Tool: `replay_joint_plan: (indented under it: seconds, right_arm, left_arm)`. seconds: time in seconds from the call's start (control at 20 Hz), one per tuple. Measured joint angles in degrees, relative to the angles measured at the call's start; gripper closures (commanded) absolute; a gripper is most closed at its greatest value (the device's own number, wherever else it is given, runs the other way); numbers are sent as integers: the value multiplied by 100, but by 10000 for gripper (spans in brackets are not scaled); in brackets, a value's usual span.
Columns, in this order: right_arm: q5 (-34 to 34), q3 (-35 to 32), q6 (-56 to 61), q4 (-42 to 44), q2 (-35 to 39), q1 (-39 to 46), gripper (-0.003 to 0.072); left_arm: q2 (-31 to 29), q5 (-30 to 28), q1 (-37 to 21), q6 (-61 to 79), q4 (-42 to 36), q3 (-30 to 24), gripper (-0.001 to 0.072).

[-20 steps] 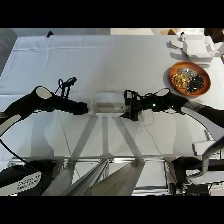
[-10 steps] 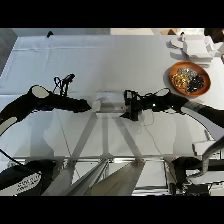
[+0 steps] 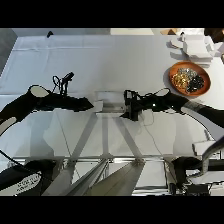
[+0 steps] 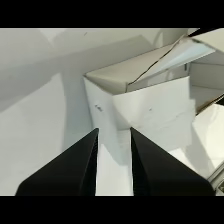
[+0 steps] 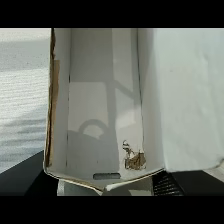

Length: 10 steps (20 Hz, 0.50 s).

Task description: Fold the box and place the chain.

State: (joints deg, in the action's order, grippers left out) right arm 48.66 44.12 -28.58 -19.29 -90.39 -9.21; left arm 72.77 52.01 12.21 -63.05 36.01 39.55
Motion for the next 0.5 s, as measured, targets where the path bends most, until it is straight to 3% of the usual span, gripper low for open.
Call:
replay_joint_plan:
  seconds: [0.05,0.15,0.5]
  right_arm:
    - [0,0,0,0,0,0,169]
    - [0,0,-2,2,0,0,169]
    - [0,0,0,2,0,0,169]
  left_arm:
    - [0,0,0,0,-26,0,474]
    - [0,-15,0,4,-68,0,350]
    - [0,-256,267,24,-120,0,335]
